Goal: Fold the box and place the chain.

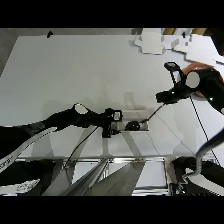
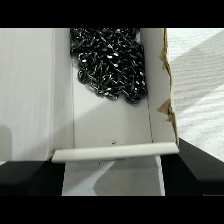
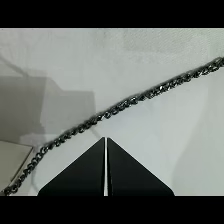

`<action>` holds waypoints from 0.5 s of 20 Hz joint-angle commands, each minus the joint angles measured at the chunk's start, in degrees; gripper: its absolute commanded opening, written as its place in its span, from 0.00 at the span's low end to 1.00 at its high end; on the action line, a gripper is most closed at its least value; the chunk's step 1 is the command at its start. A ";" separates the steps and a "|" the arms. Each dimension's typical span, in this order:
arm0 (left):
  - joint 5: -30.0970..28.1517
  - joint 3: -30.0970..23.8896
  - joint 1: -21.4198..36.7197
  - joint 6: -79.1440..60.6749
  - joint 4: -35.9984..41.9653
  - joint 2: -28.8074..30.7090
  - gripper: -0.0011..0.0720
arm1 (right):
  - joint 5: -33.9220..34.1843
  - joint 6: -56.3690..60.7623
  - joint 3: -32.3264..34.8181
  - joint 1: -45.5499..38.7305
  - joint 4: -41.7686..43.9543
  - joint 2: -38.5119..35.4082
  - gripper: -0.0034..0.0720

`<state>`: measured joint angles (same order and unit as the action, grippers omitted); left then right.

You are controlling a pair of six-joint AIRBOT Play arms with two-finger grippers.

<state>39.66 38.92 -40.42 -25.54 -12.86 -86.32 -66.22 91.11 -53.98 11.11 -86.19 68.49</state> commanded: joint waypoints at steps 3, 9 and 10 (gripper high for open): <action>0.00 -0.02 -0.02 -0.02 0.00 0.04 0.39 | -0.52 0.17 0.09 -0.04 0.57 0.04 0.07; -0.02 -0.02 -0.02 0.00 0.00 0.04 0.39 | 0.55 -0.11 4.15 0.02 3.32 0.04 0.07; 0.00 -0.02 -0.02 0.00 0.00 0.04 0.39 | 1.16 -0.13 5.18 0.02 3.50 0.02 0.07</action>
<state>39.66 38.92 -40.42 -25.54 -12.84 -86.32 -66.04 91.22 -51.00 11.11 -83.90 68.49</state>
